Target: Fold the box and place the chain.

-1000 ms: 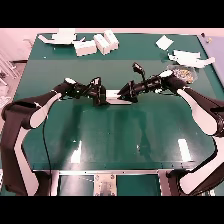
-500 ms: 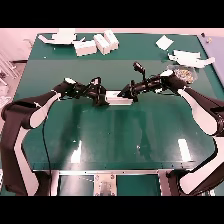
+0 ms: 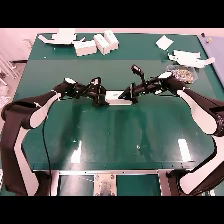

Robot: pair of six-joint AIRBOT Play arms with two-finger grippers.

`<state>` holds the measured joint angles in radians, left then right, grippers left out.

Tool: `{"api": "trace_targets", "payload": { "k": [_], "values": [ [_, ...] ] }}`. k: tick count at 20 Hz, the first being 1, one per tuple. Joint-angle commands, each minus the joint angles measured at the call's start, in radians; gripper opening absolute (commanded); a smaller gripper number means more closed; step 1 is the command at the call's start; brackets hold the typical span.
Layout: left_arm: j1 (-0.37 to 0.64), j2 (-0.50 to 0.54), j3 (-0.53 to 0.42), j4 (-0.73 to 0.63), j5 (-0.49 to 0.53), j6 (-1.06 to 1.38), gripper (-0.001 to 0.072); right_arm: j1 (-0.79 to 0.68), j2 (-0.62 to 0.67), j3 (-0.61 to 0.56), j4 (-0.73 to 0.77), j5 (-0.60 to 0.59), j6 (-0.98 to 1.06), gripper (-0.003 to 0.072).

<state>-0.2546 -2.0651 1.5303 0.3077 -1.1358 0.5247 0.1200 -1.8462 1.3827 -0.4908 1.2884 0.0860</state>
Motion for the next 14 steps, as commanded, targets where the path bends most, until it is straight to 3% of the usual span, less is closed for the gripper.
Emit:
{"api": "trace_targets", "payload": {
  "k": [1, 8, 14],
  "values": [
    [0.001, 0.001, 0.001, 0.0, 0.0, -0.001, 0.0509, 0.017, -0.014, -0.004, -0.079, -0.01, 0.051, 0.001],
    [0.001, 0.001, 0.001, 0.0, 0.001, -0.001, 0.0509, 0.028, -0.018, -0.003, -0.143, -0.051, 0.101, 0.001],
    [0.001, 0.001, 0.001, 0.0, 0.001, -0.001, 0.0509, 0.028, 0.02, 0.038, -0.073, -0.046, 0.102, 0.0009]
  ]
}}
